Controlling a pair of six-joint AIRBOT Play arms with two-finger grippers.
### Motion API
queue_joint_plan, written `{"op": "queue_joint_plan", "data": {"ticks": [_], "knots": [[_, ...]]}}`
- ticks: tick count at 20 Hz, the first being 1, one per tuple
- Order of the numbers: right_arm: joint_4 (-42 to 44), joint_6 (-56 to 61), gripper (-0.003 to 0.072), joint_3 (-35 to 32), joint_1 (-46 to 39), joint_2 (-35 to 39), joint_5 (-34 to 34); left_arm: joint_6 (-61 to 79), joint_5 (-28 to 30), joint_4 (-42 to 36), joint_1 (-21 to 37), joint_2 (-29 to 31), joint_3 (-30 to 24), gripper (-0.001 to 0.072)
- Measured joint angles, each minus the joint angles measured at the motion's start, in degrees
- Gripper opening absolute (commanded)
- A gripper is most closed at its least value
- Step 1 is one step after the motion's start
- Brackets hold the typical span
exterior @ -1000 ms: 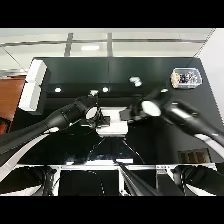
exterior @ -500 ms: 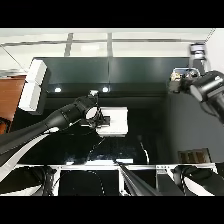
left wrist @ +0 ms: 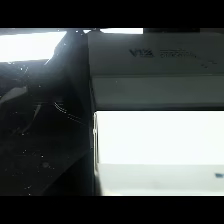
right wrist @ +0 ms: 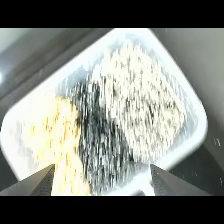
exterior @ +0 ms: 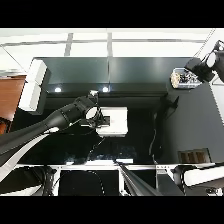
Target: Fold the box and place the chain.
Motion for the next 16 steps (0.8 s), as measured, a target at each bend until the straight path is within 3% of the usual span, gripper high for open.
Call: {"op": "queue_joint_plan", "data": {"ticks": [4,6,11,12,13,16], "knots": [[1.25,-1.46,0.0705,13.64,-2.21,-11.54,8.04,0.00,-0.09,0.00,0.00,0.00,0.00,0.0027],[1.53,-1.53,0.0616,16.68,-3.15,-14.60,9.88,0.00,-0.11,0.00,0.00,0.00,0.00,0.0027],[1.70,-1.38,0.0609,19.39,-4.28,-18.14,10.91,0.00,-0.11,-0.02,0.00,0.00,0.00,0.0027],[1.66,-1.29,0.0488,19.58,-4.42,-18.45,10.88,0.00,-0.11,-0.02,0.00,0.02,0.00,0.0027],[1.64,-1.27,0.0413,19.69,-4.61,-18.71,10.91,0.00,-0.13,-0.04,0.00,0.00,0.00,0.0027],[1.62,-1.22,0.0018,19.93,-4.72,-19.04,10.71,0.00,-0.13,-0.13,0.00,0.02,0.00,0.0027]]}}
